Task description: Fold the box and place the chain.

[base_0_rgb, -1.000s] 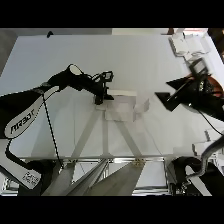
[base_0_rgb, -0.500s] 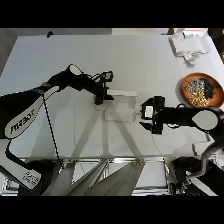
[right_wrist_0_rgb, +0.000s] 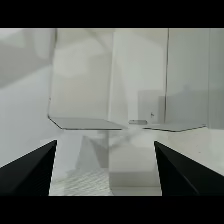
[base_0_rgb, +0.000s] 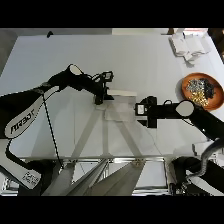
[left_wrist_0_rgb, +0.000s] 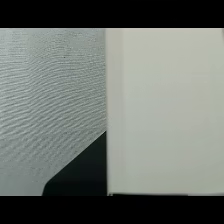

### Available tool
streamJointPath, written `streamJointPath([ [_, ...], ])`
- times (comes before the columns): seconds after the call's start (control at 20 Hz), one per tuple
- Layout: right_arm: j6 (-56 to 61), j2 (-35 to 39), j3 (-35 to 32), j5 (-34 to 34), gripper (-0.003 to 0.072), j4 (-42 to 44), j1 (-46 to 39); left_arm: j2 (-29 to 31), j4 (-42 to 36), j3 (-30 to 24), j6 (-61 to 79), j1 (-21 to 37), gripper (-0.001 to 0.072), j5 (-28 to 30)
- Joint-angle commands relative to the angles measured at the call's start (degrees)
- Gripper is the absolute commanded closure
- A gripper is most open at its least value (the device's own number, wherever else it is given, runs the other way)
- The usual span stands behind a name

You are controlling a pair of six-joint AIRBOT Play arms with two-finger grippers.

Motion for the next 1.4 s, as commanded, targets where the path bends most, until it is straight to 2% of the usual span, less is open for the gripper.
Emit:
streamJointPath([
  [0.0,-8.94,-4.90,-0.04,-3.69,0.0010,5.73,-2.05,-0.02,0.00,-0.02,-0.02,-0.02,0.0695,0.00],
  [0.1,-11.67,-7.85,-0.04,-4.37,0.0006,8.94,-2.05,-0.02,0.00,-0.02,-0.02,-0.02,0.0695,0.00],
  [0.3,-11.82,-12.00,-0.04,-5.64,-0.0003,9.68,-2.05,-0.02,0.00,-0.02,0.00,-0.02,0.0695,0.00],
  [0.5,-11.08,-12.59,-0.04,-4.92,-0.0004,19.50,-2.05,-0.02,0.00,-0.02,0.00,-0.02,0.0695,0.00],
  [0.75,-5.22,-12.57,-0.04,-4.87,-0.0005,20.63,-2.05,-0.02,0.00,-0.02,0.00,-0.02,0.0695,0.00],
  [1.35,-4.68,-10.71,-0.04,-5.25,-0.0005,20.63,-2.08,-0.02,0.00,-0.02,-0.02,-0.02,0.0695,0.00],
])
